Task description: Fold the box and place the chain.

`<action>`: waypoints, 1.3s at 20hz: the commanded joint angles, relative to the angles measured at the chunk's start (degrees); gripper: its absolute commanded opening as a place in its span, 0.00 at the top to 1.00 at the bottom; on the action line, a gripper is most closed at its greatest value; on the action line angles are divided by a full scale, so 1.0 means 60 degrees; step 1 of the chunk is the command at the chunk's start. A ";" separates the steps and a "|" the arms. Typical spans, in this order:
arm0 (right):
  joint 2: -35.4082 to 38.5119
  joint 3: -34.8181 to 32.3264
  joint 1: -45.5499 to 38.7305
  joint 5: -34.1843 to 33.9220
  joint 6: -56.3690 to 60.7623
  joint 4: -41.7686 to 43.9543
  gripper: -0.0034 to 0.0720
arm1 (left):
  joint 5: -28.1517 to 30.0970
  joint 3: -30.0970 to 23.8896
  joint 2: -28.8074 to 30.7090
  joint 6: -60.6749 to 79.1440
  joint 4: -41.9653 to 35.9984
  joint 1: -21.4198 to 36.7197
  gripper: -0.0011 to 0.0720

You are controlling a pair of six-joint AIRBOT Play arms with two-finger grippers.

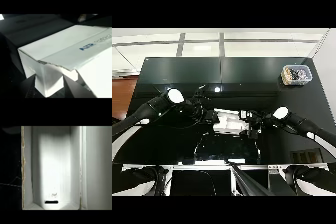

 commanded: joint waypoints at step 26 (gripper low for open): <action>-0.0007 0.0004 0.0000 -0.0004 0.0007 0.0004 0.86 | -0.0976 0.1537 -0.0554 -0.4998 0.6499 -0.2463 0.60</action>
